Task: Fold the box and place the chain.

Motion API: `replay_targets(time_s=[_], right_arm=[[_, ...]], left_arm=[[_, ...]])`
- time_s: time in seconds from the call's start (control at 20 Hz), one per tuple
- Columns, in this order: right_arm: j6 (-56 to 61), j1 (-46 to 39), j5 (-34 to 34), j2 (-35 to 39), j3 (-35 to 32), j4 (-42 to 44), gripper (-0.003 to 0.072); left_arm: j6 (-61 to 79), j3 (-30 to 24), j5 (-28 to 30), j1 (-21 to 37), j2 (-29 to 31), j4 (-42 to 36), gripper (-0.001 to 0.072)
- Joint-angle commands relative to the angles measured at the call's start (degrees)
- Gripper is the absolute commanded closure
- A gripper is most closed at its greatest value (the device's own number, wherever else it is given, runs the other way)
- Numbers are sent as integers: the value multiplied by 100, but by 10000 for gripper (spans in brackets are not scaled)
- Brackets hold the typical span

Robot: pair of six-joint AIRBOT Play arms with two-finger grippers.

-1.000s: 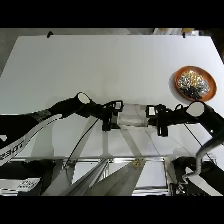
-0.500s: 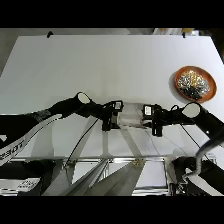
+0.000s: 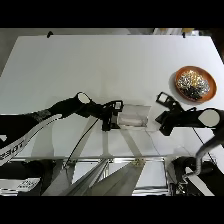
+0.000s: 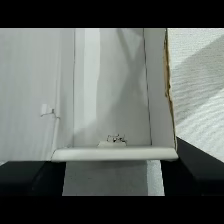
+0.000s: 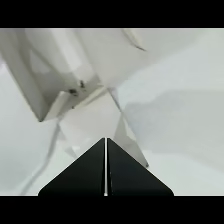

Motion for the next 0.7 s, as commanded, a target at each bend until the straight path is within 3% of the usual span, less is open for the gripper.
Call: replay_targets(time_s=[0.0,0.2,0.35,0.65], right_arm=[[2013,-614,63,129,-2,-133,668],[3139,-1121,133,-260,-4,-151,668],[3272,-1121,160,-828,-9,-76,668],[3021,-1121,-46,-1572,-417,870,668]], left_arm=[[4,4,2,4,4,2,436],[4,4,4,4,4,2,436],[4,4,4,4,4,2,436],[4,4,4,4,4,2,436]])
